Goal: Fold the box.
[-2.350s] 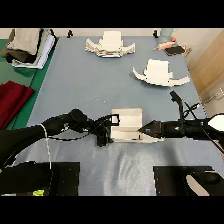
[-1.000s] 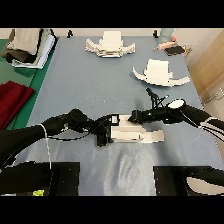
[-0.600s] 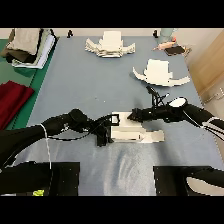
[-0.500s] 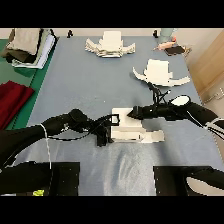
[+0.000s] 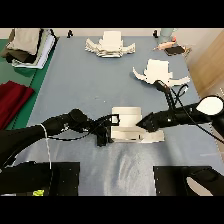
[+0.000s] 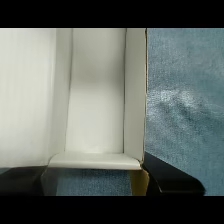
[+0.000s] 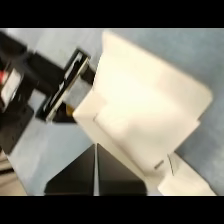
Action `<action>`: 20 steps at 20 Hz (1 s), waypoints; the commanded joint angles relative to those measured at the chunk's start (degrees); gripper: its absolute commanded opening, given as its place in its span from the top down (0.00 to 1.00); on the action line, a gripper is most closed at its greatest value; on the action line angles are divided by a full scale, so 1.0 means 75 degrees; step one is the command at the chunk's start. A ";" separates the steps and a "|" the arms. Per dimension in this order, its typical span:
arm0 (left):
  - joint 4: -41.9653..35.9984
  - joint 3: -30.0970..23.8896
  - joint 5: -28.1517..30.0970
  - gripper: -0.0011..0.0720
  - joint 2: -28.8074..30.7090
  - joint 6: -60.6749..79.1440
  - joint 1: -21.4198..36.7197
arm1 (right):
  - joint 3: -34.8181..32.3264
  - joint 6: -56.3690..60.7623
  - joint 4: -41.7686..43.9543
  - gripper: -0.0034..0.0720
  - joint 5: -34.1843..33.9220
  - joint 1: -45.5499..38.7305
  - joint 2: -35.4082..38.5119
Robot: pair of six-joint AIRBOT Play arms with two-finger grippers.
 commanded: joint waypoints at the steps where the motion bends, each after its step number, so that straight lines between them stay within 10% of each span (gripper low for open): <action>1: 0.0000 -0.0003 0.0003 0.37 -0.0003 -0.0003 -0.0003 | -0.0274 -0.0052 -0.1664 0.57 0.1061 -0.0003 0.0688; 7: 0.0000 -0.0003 -0.0003 0.37 -0.0003 -0.0003 -0.0003 | -0.0807 -0.2853 -0.2296 0.16 -0.0329 -0.0003 0.0323; 14: 0.0000 -0.0003 0.0000 0.37 -0.0003 -0.0003 -0.0003 | -0.1122 -0.6650 -0.2063 0.16 -0.1871 -0.0003 -0.0315; 20: 0.0000 -0.0003 0.0000 0.37 -0.0003 -0.0003 -0.0003 | -0.1139 -0.6840 -0.2127 0.16 -0.1603 -0.0012 -0.0440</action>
